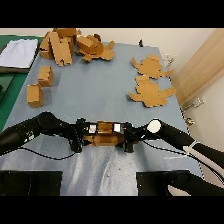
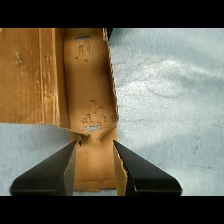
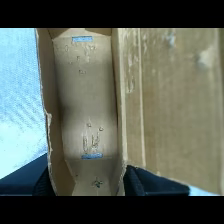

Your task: Fold the box.

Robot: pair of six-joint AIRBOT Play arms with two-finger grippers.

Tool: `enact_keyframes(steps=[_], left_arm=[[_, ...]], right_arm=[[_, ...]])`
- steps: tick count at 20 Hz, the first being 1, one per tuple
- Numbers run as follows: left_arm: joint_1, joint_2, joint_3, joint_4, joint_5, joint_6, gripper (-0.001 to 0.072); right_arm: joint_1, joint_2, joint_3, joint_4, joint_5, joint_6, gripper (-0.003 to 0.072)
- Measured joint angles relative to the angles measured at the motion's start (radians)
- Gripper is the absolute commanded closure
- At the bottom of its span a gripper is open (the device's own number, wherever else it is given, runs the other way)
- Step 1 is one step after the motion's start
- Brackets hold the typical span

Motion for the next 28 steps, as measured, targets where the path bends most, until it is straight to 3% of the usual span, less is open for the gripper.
enact_keyframes(steps=[1, 3, 15, 16, 17, 28], left_arm=[[-0.005, -0.007, 0.003, -0.001, 0.005, -0.011, 0.0384], [-0.01, -0.016, 0.006, -0.002, 0.013, -0.021, 0.0489], [-0.056, -0.045, 0.014, -0.002, 0.09, -0.037, 0.0493], [-0.063, -0.05, 0.014, -0.002, 0.1, -0.037, 0.0611], [-0.069, -0.055, 0.016, -0.003, 0.114, -0.038, 0.067], [-0.085, -0.084, 0.033, -0.055, 0.159, -0.045, 0.0669]], right_arm=[[0.0, 0.0, 0.0, 0.0, 0.0, 0.0, 0.0227], [0.0, 0.0, 0.0, 0.001, 0.0, 0.0, 0.0227], [0.0, 0.0, 0.0, 0.004, 0.0, 0.0, 0.0227], [0.0, 0.0, 0.0, 0.004, 0.0, 0.0, 0.0227], [0.0, 0.0, 0.0, 0.004, 0.0, 0.0, 0.0227], [0.0, 0.0, 0.0, 0.005, 0.0, 0.0, 0.0227]])
